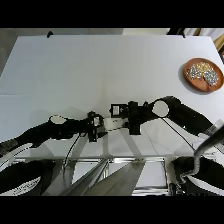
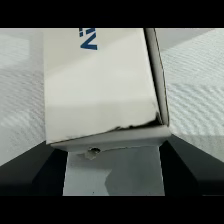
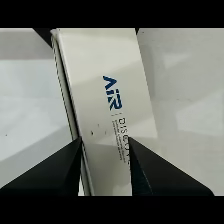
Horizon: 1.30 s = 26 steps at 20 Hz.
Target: Fold the box and place the chain.
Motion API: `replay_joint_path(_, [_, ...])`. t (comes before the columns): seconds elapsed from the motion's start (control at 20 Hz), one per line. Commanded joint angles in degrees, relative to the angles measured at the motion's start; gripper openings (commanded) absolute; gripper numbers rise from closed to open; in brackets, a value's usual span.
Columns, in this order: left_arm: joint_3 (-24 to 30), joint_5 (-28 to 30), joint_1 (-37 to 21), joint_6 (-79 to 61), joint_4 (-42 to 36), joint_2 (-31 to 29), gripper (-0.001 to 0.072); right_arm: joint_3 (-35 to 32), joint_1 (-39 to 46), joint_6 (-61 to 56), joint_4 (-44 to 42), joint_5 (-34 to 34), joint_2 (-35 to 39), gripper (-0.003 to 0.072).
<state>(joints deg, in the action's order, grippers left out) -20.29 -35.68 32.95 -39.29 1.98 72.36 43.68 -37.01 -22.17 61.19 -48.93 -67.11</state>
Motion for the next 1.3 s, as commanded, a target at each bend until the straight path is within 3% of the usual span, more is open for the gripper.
replay_joint_path(0.0, [0.0,0.3,0.0,0.1,-0.2,0.0,0.0137,-0.2,-0.5,0.0,-0.3,-0.8,0.1,0.0346])
replay_joint_path(0.15, [0.0,0.3,0.0,0.1,-0.2,0.0,0.0137,-0.2,-0.5,0.0,-0.4,-0.4,1.2,0.0354])
replay_joint_path(0.25, [0.0,0.3,0.0,0.1,-0.2,-0.1,0.0137,-0.1,-0.5,0.0,-0.5,0.8,2.7,0.0421])
replay_joint_path(0.45, [0.0,0.3,0.0,0.1,-0.2,0.0,0.0137,-0.1,-0.2,0.0,-3.4,2.8,7.1,0.041])
replay_joint_path(0.5, [0.0,0.3,0.0,0.1,-0.2,0.0,0.0137,-0.1,1.0,-0.1,-6.8,2.7,8.2,0.038])
replay_joint_path(0.65, [0.0,0.3,0.0,0.1,-0.2,0.0,0.0137,-0.9,8.3,1.6,-26.8,-1.6,9.0,0.0014])
replay_joint_path(0.8, [0.0,0.3,0.0,0.1,-0.2,0.0,0.0137,-8.0,14.5,15.6,-49.8,-4.2,8.9,0.0017])
replay_joint_path(0.9, [0.0,0.3,0.0,0.1,-0.2,0.0,0.0137,-13.6,16.5,22.9,-57.6,-4.9,7.2,0.0016])
replay_joint_path(1.0, [0.0,0.3,0.0,0.1,-0.2,0.0,0.0137,-17.2,17.8,27.6,-62.9,-7.6,3.1,0.0016])
replay_joint_path(1.15, [0.0,0.3,0.0,0.1,-0.2,0.0,0.0137,-17.6,17.9,29.3,-63.5,-13.2,-4.4,0.0016])
replay_joint_path(1.25, [0.0,0.3,0.0,0.1,-0.2,0.0,0.0137,-17.6,17.9,29.3,-62.4,-13.4,-7.2,0.0016])
